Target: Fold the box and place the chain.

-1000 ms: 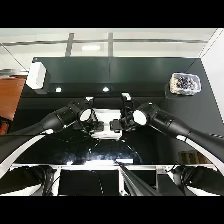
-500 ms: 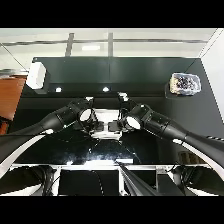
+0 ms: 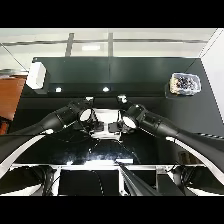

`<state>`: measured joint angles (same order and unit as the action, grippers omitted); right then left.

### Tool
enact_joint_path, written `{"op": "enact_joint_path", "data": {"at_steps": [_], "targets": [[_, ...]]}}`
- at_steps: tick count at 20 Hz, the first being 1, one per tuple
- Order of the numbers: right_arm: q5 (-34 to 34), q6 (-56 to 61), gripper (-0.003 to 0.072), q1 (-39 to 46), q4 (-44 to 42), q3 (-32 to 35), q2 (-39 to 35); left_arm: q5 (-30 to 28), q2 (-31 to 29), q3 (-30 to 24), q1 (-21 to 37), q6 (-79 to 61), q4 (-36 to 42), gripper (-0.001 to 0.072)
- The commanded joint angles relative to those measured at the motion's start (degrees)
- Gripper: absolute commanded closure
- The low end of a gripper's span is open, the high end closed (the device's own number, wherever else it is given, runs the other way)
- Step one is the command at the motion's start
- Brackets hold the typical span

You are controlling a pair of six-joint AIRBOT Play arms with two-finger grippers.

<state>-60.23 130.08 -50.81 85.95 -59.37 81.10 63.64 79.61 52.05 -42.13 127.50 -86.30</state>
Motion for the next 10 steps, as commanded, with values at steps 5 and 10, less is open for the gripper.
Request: {"op": "enact_joint_path", "data": {"at_steps": [5, 10], "targets": [[-1.6, 0.5, 0.0462, -0.6, 0.0, -1.8, 2.6, -0.1, 0.0, 0.0, 0.0, 0.0, 0.0, 0.0682], [-1.8, 0.6, 0.0462, -1.3, 0.2, -4.3, 5.3, 0.0, 0.0, 0.0, 0.0, -1.0, 0.0, 0.0682]]}}
